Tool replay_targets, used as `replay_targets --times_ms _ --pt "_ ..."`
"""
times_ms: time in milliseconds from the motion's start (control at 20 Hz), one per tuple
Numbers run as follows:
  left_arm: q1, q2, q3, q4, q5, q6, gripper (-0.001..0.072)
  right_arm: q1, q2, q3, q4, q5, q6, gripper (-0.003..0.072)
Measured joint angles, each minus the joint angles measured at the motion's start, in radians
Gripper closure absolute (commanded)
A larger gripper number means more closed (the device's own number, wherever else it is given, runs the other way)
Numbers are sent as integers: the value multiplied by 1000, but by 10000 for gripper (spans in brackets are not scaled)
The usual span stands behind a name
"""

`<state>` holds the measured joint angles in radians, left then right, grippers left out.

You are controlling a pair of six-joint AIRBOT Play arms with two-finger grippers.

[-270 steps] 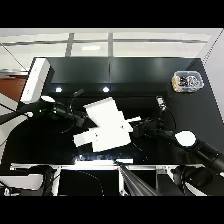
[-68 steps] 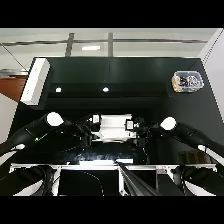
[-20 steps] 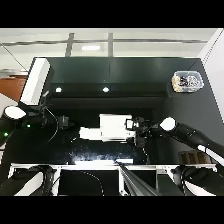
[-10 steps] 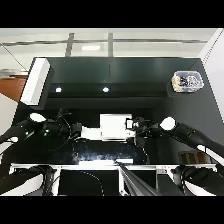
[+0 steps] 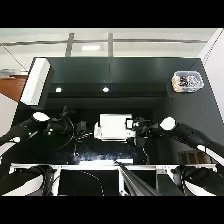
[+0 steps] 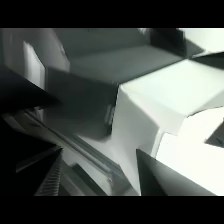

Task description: Fold the box and place the chain.

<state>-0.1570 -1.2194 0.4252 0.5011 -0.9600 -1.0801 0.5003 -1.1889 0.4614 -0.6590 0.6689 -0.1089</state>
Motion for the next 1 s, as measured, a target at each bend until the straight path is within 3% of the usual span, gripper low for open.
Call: replay_targets --times_ms 250,550,1000 --pt "-73 38 41 0 1 1 129 0 0 0 0 0 0 249" --pt "-185 47 81 -3 86 -13 129 0 0 0 -3 2 2 249" --pt "-192 48 112 34 78 -59 129 0 0 0 1 -2 2 249"
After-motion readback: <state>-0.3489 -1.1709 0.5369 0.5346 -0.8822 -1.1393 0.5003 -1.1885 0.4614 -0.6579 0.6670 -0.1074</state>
